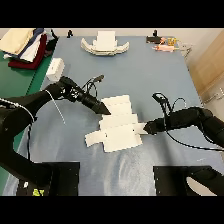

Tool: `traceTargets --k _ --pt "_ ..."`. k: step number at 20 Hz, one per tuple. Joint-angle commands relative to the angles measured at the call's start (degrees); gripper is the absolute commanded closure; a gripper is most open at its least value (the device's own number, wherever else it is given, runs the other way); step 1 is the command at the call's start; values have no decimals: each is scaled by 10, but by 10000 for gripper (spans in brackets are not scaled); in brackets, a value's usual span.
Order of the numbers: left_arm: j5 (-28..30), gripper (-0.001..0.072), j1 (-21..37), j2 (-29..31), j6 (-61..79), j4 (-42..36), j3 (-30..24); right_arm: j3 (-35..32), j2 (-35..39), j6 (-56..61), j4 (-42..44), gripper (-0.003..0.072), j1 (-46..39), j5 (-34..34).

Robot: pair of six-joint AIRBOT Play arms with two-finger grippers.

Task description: Fold the box.

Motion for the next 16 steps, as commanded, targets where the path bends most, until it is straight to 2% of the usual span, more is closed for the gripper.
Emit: traceTargets --k 1,4,8,11,16 --pt "-16 698 0 3 55 -9 1 21 0 113 -178 431 0 33" --pt "-10 700 -3 13 108 -9 1 40 0 184 -234 431 0 33" --pt "51 703 -31 47 156 0 -12 56 1 214 -210 431 0 33" --pt "143 704 -72 110 203 15 -54 76 6 263 -206 431 0 34" --pt "321 704 -125 250 274 3 -190 99 20 303 -207 431 0 67"
